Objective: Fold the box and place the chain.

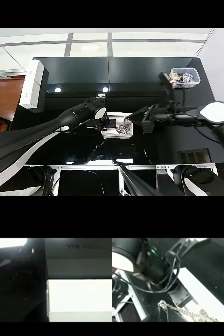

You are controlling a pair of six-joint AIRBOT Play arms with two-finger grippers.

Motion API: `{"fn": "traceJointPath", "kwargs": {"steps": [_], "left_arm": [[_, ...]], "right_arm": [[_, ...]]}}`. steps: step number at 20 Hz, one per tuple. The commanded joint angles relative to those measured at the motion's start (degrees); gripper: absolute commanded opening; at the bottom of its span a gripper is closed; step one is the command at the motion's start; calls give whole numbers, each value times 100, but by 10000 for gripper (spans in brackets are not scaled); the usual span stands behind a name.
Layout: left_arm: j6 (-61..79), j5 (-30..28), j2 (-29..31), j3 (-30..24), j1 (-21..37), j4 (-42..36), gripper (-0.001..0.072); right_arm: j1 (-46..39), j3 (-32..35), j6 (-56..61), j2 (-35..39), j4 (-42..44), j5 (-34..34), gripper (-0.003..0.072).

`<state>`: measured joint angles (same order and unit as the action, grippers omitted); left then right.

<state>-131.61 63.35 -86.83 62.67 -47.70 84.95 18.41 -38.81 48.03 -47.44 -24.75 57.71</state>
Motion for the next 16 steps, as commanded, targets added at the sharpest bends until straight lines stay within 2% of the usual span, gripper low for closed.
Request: {"fn": "traceJointPath", "kwargs": {"steps": [1, 4, 5, 6, 8, 13, 16], "left_arm": [[0, -15, -4, 4, 4, 2, 32], [0, -7, -4, 4, 4, 2, 32], [0, -7, -4, 4, 4, 2, 32], [0, -9, -4, 4, 4, 0, 32], [0, -9, -4, 4, 4, -17, 32], [0, -9, -4, 4, 4, -17, 32], [0, -4, -4, 4, 4, -109, 32]], "right_arm": [[326, 144, 22, -337, -396, -503, 18], [321, 144, 37, -426, -667, -542, 37], [297, 144, 44, -428, -706, -529, 204], [249, 144, 55, -426, -789, -479, 292], [118, 144, 175, -426, -990, -385, 290], [-588, 144, 175, -424, -1386, 343, 290], [-828, 144, 168, -424, -1451, 85, 290]]}}
